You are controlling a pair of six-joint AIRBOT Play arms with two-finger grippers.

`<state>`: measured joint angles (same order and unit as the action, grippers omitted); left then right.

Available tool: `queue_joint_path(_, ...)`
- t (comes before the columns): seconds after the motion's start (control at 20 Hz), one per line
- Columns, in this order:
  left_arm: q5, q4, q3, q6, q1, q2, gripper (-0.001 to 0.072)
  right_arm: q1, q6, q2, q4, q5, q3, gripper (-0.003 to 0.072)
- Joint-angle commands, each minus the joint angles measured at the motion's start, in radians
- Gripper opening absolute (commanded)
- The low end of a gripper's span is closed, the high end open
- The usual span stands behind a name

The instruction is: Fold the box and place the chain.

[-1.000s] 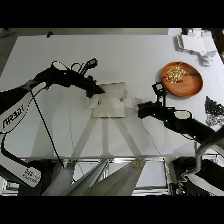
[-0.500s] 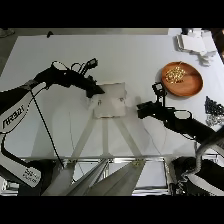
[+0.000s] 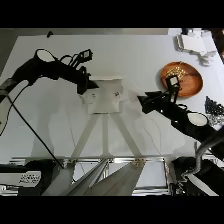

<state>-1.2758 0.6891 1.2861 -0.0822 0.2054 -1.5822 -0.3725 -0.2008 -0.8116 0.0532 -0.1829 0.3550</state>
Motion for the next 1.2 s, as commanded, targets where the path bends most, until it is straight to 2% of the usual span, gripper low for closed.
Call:
queue_joint_path(0.0, -0.139, 0.045, -0.005, 0.092, 0.006, 0.088, 0.0000, 0.000, 0.000, 0.141, 0.000, 0.182, 0.000, 0.0447)
queue_joint_path(0.05, -0.122, 0.044, -0.018, 0.113, 0.017, 0.090, -0.0001, 0.000, 0.000, 0.166, 0.000, 0.239, 0.000, 0.0447)
queue_joint_path(0.15, -0.007, 0.016, -0.064, 0.120, 0.043, 0.089, -0.0001, 0.000, 0.000, 0.193, -0.001, 0.321, 0.000, 0.0447)
queue_joint_path(0.25, 0.101, -0.143, -0.126, 0.206, 0.057, 0.079, -0.0002, 0.000, 0.000, 0.193, -0.001, 0.360, 0.000, 0.0446)
queue_joint_path(0.35, 0.141, -0.294, -0.163, 0.304, 0.058, 0.042, -0.0001, 0.000, 0.000, 0.193, -0.001, 0.368, 0.000, 0.0438)
queue_joint_path(0.6, 0.203, -0.156, -0.163, 0.330, 0.058, -0.076, 0.0000, 0.000, 0.000, 0.193, -0.001, 0.368, 0.000, 0.0438)
queue_joint_path(1.15, 0.218, -0.188, -0.163, 0.454, 0.059, -0.161, 0.0001, 0.000, 0.000, 0.192, -0.001, 0.367, 0.000, 0.0438)
